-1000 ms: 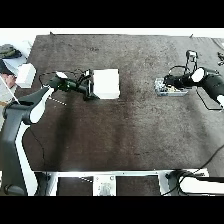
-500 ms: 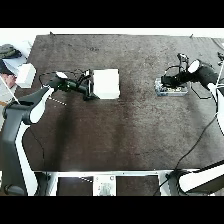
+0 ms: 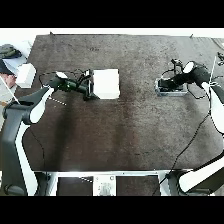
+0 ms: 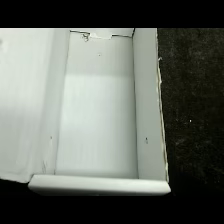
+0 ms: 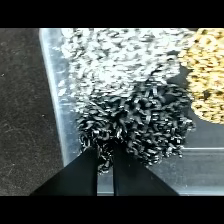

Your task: Fold the box and place the chain.

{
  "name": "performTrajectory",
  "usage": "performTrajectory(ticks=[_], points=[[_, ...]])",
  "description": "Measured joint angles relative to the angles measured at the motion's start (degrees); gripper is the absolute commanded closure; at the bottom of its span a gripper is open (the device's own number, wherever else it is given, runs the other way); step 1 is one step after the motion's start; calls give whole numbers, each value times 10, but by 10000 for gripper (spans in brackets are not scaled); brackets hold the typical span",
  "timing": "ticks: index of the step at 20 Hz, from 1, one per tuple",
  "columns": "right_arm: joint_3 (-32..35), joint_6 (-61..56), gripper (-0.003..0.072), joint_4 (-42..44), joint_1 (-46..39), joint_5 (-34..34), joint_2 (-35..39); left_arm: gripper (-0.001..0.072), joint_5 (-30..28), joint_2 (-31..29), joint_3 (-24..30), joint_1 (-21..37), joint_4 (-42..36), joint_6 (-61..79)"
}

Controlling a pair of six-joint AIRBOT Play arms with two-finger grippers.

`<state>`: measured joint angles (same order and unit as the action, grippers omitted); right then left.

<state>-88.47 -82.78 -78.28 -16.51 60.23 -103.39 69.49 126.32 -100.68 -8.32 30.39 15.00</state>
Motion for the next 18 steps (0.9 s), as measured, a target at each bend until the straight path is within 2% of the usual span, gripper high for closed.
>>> performTrajectory(ticks=[1, 5, 9, 14, 18], points=[[0, 2, 701, 1, 1, 0, -1, 486, 0, 0, 0, 0, 0, 0], [0, 7, 703, 2, 5, 4, 7, 485, 0, 0, 0, 0, 0, 0], [0, 10, 703, 3, 7, 3, 50, 485, 0, 0, 0, 0, 0, 0], [0, 18, 704, 3, 26, -12, 163, 486, 0, 0, 0, 0, 0, 0], [0, 21, 704, 3, 82, -80, 271, 486, 0, 0, 0, 0, 0, 0]])
